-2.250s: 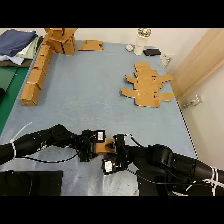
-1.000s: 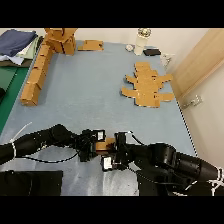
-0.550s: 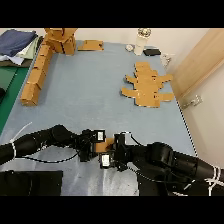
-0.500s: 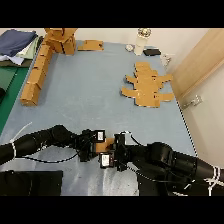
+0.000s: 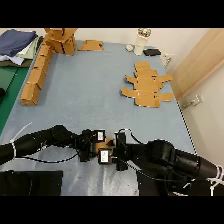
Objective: Fold the box.
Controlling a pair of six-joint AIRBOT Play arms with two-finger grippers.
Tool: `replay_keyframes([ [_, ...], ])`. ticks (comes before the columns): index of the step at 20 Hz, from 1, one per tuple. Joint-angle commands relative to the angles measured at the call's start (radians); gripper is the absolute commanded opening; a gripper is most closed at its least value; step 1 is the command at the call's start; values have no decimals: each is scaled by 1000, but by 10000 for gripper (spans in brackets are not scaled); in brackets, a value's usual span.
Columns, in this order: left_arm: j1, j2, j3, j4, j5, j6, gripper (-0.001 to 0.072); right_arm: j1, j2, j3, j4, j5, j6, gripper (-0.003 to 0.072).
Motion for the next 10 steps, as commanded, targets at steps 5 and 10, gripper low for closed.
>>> replay_keyframes([
  [5, 0, 0, 0, 0, 0, 0, 475, 0, 246, 15, -83, -462, 1142, 1],
  [10, 0, 0, 0, 0, 0, 0, 476, 8, 450, -299, 204, 120, 1775, 1],
])
